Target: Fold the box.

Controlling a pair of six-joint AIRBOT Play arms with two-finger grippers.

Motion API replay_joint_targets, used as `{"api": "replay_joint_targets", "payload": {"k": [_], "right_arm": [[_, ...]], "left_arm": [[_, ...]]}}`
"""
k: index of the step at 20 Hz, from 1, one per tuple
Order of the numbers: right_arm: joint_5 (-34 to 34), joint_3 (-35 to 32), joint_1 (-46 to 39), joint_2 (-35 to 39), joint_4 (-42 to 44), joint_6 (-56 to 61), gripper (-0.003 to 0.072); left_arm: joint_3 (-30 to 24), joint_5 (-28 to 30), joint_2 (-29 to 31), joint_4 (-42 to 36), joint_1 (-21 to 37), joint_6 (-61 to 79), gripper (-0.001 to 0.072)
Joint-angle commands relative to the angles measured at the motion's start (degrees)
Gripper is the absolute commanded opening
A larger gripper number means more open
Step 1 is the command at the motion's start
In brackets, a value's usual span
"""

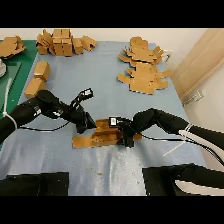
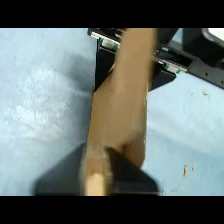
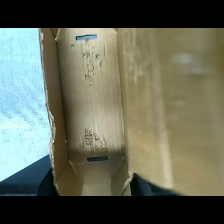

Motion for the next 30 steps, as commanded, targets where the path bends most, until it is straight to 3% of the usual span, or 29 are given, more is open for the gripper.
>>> {"api": "replay_joint_targets", "payload": {"k": [1, 5, 9, 12, 15, 17, 25, 30], "right_arm": [[0.0, 0.0, 0.0, 0.0, 0.0, 0.0, 0.0443], [0.0, 0.0, 0.0, 0.0, 0.0, 0.0, 0.0443], [0.0, 0.0, 0.0, 0.0, 0.0, 0.0, 0.0443], [0.0, 0.0, 0.0, 0.0, 0.0, 0.0, 0.0442], [0.0, 0.0, 0.0, 0.0, 0.0, 0.0, 0.0443], [0.0, 0.0, 0.0, 0.0, 0.0, 0.0, 0.0443], [0.0, 0.0, 0.0, 0.0, 0.0, 0.0, 0.0443], [0.0, 0.0, 0.0, 0.0, 0.0, 0.0, 0.0443]], "left_arm": [[0.3, -3.6, 5.4, 11.3, 0.5, -11.5, 0.001], [0.0, -6.2, 6.5, 17.9, 0.5, -42.6, 0.001], [-1.3, -11.5, 5.3, 3.7, -5.7, -44.5, 0.001], [-1.3, -0.3, 4.2, -2.9, -11.0, -44.6, 0.001], [-1.3, 12.4, 2.9, -4.7, -10.4, -47.4, 0.001], [-1.3, 16.6, 1.2, -4.8, -9.0, -48.5, 0.0009], [-0.5, 17.8, -9.4, -3.1, -8.4, -51.8, 0.0008], [1.7, 16.2, -12.3, -3.4, -9.7, -51.7, 0.0009]]}}
